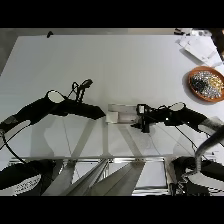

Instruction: Fold the box and place the chain.

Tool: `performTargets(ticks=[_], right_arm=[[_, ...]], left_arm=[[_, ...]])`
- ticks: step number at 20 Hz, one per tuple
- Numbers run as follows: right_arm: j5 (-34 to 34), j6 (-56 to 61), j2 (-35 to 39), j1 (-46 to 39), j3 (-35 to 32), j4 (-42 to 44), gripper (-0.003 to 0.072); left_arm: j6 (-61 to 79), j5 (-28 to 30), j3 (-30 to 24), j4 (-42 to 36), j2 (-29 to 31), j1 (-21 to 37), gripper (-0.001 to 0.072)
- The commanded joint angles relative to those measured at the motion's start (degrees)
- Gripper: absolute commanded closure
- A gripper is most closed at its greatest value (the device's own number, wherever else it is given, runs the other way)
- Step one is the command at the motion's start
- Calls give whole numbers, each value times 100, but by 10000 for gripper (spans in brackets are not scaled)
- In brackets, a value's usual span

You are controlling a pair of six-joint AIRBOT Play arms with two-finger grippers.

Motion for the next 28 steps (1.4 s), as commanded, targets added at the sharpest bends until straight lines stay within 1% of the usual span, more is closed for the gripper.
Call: performTargets(ticks=[1, 8, 9, 11, 13, 14, 15, 16, 19, 24, 26, 28], right_arm=[[0, 2, -2, 2, 0, 2, 366], [0, 2, -2, 2, 0, 2, 366], [0, 2, -2, 2, 0, 2, 366], [0, 0, -2, 2, 0, 2, 366], [0, 0, -2, 2, 0, 2, 366], [0, 2, -2, 2, 0, 2, 366], [0, 2, -2, 2, 2, 2, 366], [0, 2, -2, 2, 0, 2, 366], [0, 2, -2, 2, 0, 2, 366], [0, 2, -2, 2, 0, 2, 366], [0, 0, -2, 2, 0, 2, 366], [0, 0, -2, 2, 0, 2, 366]], left_arm=[[87, -31, 39, -190, 15, -31, 341], [87, -114, 61, -190, 13, -68, 335], [87, -96, 61, -190, 13, -114, 320], [85, 37, 63, -181, 9, -214, 313], [57, 289, 74, -133, 7, -345, 308], [-48, 374, 107, -46, 7, -422, 270], [-280, 444, 184, 151, 7, -511, 225], [-509, 507, 269, 323, 7, -599, 214], [-1180, 649, 568, 1075, -13, -824, 214], [-2164, 485, 925, 2223, -26, -1126, 214], [-2594, 487, 992, 2579, -28, -1220, 214], [-2927, 483, 997, 2754, -28, -1305, 214]])
